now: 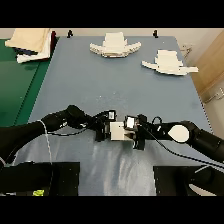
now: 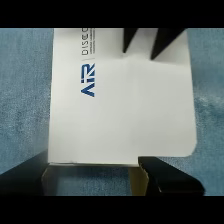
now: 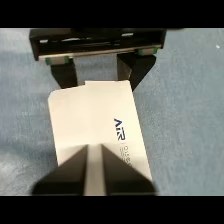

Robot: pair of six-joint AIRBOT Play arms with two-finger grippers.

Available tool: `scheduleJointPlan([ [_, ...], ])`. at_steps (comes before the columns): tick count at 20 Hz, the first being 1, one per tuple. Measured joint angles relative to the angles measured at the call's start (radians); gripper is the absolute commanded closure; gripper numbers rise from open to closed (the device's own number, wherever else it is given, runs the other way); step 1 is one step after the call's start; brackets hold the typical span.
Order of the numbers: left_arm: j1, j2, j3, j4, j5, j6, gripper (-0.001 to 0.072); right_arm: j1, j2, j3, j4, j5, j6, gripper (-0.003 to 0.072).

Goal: Fold the box.

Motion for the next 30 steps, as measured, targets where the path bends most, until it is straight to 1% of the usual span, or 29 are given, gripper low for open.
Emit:
scheduleJointPlan([
  [4, 0.000, 0.000, 0.000, 0.000, 0.000, 0.000, 0.0347, 0.014, 0.028, -0.039, -0.039, -0.032, -0.037, 0.0300],
  [5, 0.000, 0.000, 0.000, 0.000, 0.000, 0.000, 0.0347, 0.015, 0.031, -0.042, -0.050, -0.040, -0.042, 0.0264],
  [6, 0.000, 0.000, 0.000, 0.000, 0.001, 0.000, 0.0347, 0.017, 0.032, -0.045, -0.065, -0.050, -0.047, 0.0206],
  [14, 0.000, 0.000, 0.000, -0.002, 0.005, -0.003, 0.0346, 0.019, 0.020, -0.051, -0.138, -0.120, -0.097, 0.0206],
  [26, 0.000, 0.000, 0.000, 0.000, 0.001, 0.000, 0.0347, 0.019, 0.048, -0.015, -0.151, -0.183, -0.118, 0.0207],
  [27, 0.000, 0.000, 0.000, 0.000, 0.001, -0.001, 0.0347, 0.019, 0.046, -0.015, -0.158, -0.196, -0.118, 0.0209],
  [28, 0.001, 0.000, 0.000, 0.000, 0.001, -0.001, 0.0347, 0.019, 0.043, -0.014, -0.163, -0.213, -0.118, 0.0234],
  [30, 0.001, 0.000, 0.000, 0.000, 0.001, -0.001, 0.0347, 0.019, 0.034, -0.014, -0.171, -0.236, -0.118, 0.0236],
])
